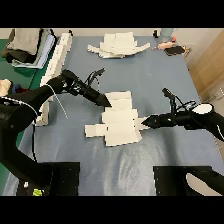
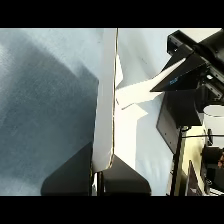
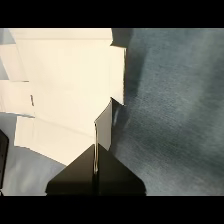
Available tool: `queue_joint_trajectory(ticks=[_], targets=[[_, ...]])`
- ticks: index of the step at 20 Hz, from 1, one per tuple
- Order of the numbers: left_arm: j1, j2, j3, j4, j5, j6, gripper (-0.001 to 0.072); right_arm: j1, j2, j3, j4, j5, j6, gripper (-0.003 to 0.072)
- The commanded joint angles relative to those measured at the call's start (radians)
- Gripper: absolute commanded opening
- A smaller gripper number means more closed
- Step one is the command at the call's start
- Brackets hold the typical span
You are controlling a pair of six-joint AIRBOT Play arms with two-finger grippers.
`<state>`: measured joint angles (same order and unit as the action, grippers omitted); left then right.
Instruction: Fold the box.
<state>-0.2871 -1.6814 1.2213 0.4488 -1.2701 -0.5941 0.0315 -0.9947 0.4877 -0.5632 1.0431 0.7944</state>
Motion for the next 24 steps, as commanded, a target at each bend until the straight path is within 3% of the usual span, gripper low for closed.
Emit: queue_joint_trajectory(ticks=[1,3,4,6,7,10,12,13,16,21,22,24], targets=[[0.000,-0.001,0.001,0.000,-0.024,0.009,0.0059,0.001,0.001,0.000,0.002,-0.002,0.000,0.0000],[0.000,-0.001,0.001,0.000,-0.024,0.022,0.0030,0.001,0.001,0.000,0.002,-0.005,0.000,0.0001],[0.000,-0.001,0.001,0.000,-0.023,0.034,0.0016,0.000,0.000,0.000,0.002,-0.010,0.000,0.0036],[0.000,0.000,0.002,0.000,-0.018,0.057,0.0014,-0.001,0.001,0.002,-0.010,-0.042,0.006,0.0239],[0.000,0.002,0.002,0.000,-0.007,0.056,0.0014,-0.001,0.001,0.007,-0.041,-0.070,0.040,0.0305],[-0.002,0.026,0.007,0.000,0.006,0.113,0.0012,-0.006,0.001,0.079,-0.261,-0.123,0.213,0.0318],[-0.016,0.077,0.005,0.000,0.030,0.190,0.0010,-0.034,0.001,0.167,-0.447,-0.119,0.404,0.0530],[-0.030,0.114,0.000,0.000,0.062,0.233,0.0010,-0.052,0.001,0.218,-0.523,-0.110,0.494,0.0564],[-0.087,0.237,-0.064,-0.001,0.231,0.374,0.0010,-0.089,0.002,0.348,-0.559,-0.087,0.578,0.0566],[-0.198,0.448,-0.332,-0.076,0.631,0.733,0.0010,-0.086,0.002,0.408,-0.418,-0.109,0.577,0.0563],[-0.216,0.475,-0.387,-0.115,0.685,0.817,0.0011,-0.081,0.000,0.408,-0.399,-0.109,0.573,0.0493],[-0.239,0.492,-0.468,-0.171,0.742,0.927,0.0011,-0.061,-0.002,0.408,-0.388,-0.110,0.565,0.0218]])
